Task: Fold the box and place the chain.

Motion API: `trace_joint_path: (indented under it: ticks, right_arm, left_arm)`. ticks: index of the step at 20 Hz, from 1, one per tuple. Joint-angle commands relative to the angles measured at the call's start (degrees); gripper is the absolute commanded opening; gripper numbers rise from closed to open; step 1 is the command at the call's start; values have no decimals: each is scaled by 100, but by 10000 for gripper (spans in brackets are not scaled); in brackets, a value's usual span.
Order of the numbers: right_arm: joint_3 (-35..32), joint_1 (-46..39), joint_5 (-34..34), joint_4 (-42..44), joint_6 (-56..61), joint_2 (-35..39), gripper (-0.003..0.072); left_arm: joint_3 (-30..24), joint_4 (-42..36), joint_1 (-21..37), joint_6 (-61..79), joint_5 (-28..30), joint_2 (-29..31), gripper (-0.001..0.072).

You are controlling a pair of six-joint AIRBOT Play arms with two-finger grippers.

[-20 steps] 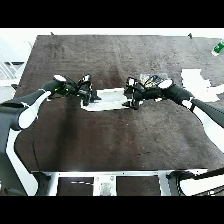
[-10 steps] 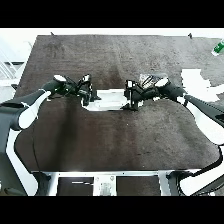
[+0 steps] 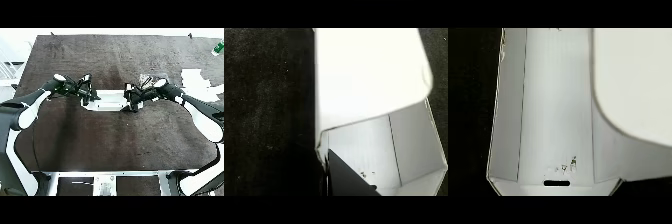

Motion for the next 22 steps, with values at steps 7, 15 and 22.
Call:
trace_joint_path:
  ticks: [7,15,22]
  right_arm:
    - [466,22,474,317,116,-372,699]
    - [503,20,485,125,118,-483,674]
    - [573,20,516,122,199,-586,671]
  left_arm:
    - [7,-20,0,-15,-87,4,16]
    - [7,-17,0,-13,-85,4,17]
    - [7,-17,0,-13,-87,4,17]
